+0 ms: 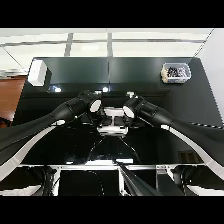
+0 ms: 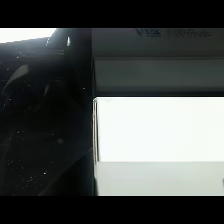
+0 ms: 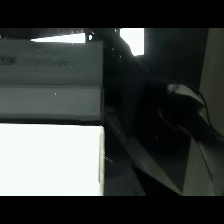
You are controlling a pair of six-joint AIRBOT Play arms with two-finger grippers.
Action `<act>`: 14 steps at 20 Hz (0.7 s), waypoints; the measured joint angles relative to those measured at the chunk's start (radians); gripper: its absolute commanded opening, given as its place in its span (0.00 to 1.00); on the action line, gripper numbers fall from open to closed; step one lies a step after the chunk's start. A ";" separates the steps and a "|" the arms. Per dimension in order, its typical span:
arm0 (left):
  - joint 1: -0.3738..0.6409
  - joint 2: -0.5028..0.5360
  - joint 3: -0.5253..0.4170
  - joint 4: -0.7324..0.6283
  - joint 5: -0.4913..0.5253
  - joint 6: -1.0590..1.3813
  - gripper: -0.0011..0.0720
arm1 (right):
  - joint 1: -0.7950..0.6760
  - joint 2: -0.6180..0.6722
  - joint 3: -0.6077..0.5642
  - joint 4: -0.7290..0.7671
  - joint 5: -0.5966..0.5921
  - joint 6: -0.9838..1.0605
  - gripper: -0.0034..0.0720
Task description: Fold the box and place the chain.
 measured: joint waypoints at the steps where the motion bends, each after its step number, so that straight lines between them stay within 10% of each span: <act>1: 0.000 0.000 0.000 0.000 0.001 0.000 0.05 | -0.002 0.018 0.000 -0.001 0.001 -0.014 0.57; 10: 0.000 0.000 0.000 0.000 0.014 0.000 0.05 | -0.092 0.324 0.030 -0.295 0.082 -0.163 0.57; 12: 0.000 0.000 0.000 0.000 0.016 0.000 0.05 | -0.194 0.334 0.031 -0.447 0.045 -0.172 0.95; 14: 0.000 0.000 0.000 0.000 0.018 0.000 0.05 | -0.330 0.304 0.034 -0.509 -0.035 -0.182 0.99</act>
